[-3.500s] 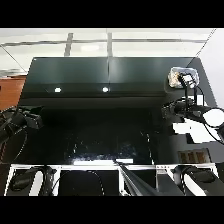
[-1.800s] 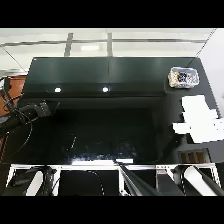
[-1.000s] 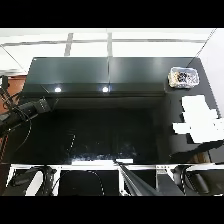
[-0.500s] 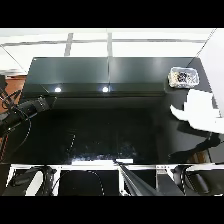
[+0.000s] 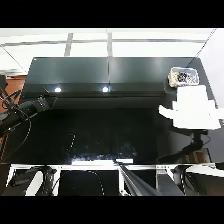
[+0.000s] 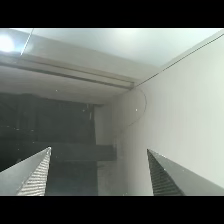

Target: Fold the box and place the chain.

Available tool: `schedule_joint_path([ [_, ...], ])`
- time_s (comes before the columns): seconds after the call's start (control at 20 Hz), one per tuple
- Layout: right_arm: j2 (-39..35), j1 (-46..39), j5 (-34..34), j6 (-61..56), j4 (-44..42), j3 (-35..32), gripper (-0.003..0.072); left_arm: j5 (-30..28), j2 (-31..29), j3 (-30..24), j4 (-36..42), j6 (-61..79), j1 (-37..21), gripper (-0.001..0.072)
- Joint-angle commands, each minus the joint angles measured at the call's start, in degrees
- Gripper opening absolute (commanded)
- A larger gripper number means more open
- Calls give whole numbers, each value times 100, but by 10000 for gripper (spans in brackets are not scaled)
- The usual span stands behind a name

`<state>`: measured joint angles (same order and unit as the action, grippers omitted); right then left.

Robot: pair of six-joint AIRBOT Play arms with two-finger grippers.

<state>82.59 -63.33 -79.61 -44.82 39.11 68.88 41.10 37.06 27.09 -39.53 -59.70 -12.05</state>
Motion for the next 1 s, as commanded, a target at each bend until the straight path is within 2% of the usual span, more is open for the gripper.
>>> schedule_joint_path([
  [0.0, -1172, 612, 396, -101, -339, -1235, 16, 4, 4, 2, -2, -13, 2, 706],
  [0.15, -2022, 1720, 848, -168, -568, -2133, 16, 79, 4, 2, -2, -11, 2, 706],
  [0.3, -2518, 3042, 1281, -669, -678, -2441, 16, 299, 17, -2, -44, -7, 2, 705],
  [0.4, -2566, 4004, 1670, -732, -793, -2540, 16, 306, 52, -2, -24, -9, 4, 705],
  [0.5, -2566, 4931, 2393, -726, -807, -2758, 16, 389, 109, -2, -20, -2, 4, 705],
  [0.6, -2566, 5696, 3161, -721, -1014, -3095, 16, 713, 216, -2, -20, 413, 4, 705],
  [0.7, -2566, 6177, 3556, -472, -1423, -3412, 16, 1019, 387, -2, -4, 573, 33, 705],
  [0.85, -2566, 6771, 3880, -138, -1565, -3733, 16, 1038, 807, 0, 157, 570, 514, 705],
  [0.95, -2566, 7136, 3963, 46, -1506, -3777, 16, 988, 1300, 13, 599, 570, 1001, 705],
])
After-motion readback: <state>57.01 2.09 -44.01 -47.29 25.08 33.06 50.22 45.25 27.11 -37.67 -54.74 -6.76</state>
